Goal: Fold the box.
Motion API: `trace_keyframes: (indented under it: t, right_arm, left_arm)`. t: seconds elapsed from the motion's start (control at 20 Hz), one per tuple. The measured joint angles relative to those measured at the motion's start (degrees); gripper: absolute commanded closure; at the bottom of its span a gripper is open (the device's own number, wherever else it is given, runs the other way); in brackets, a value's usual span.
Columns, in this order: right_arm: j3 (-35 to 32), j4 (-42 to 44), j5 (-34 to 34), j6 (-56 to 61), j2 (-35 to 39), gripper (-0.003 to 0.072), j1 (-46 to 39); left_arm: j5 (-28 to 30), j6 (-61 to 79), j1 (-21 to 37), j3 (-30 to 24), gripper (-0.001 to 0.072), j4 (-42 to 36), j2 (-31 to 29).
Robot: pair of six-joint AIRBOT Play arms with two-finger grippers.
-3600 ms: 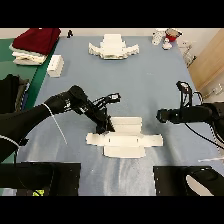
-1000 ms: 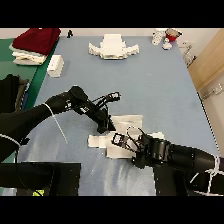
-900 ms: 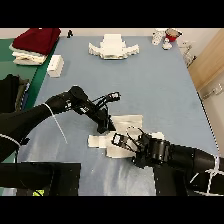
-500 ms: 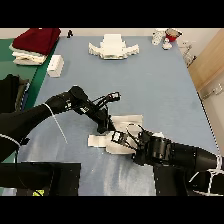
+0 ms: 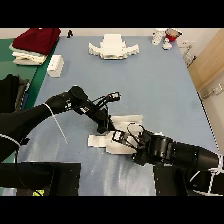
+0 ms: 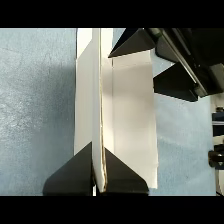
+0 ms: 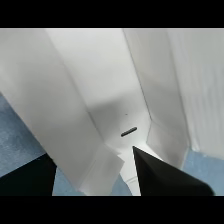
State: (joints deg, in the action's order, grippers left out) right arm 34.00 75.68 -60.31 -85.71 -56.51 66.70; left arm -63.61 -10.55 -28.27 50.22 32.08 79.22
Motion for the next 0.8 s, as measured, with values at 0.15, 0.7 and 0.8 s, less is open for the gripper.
trace_keyframes:
  t: [0.15,0.7,0.8]
  right_arm:
    - [0.0,0.83,-0.04,-0.92,1.92,-0.0021,-1.84]
    - [-0.02,7.28,0.13,-16.5,8.44,-0.0022,-14.97]
    - [0.13,8.35,0.24,-18.82,9.16,-0.0021,-16.17]
  left_arm:
    - [0.0,0.0,0.02,0.0,0.0693,0.0,0.0]
    - [0.04,0.0,0.0,0.0,0.0693,-0.02,0.02]
    - [0.02,0.0,0.0,0.0,0.0693,-0.02,0.0]
